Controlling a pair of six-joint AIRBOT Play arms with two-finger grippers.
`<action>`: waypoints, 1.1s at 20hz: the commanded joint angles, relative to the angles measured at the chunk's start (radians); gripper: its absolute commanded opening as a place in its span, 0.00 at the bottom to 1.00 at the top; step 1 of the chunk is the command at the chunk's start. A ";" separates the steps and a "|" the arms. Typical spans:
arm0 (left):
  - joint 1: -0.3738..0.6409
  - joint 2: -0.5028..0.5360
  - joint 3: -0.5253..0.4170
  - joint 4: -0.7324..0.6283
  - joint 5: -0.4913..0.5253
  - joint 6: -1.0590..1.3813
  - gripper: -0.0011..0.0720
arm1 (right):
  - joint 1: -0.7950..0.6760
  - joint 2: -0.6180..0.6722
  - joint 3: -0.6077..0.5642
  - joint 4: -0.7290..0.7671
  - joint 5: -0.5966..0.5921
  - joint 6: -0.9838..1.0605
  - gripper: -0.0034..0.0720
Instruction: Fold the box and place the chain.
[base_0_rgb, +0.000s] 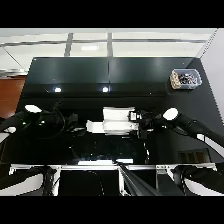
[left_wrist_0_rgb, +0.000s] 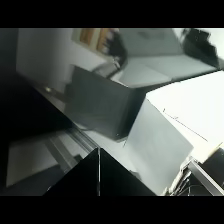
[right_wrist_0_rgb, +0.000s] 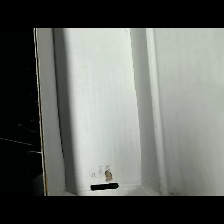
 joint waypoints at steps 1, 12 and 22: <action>-0.111 -0.026 -0.001 -0.078 0.051 -0.001 0.05 | 0.001 0.000 0.001 0.000 0.000 0.000 0.37; -0.158 -0.026 0.017 -0.209 -0.032 0.184 0.05 | 0.001 0.000 0.001 0.000 0.000 0.000 0.37; -0.309 -0.026 0.156 -0.150 -0.002 0.147 0.76 | 0.001 0.000 0.001 0.000 0.000 0.000 0.37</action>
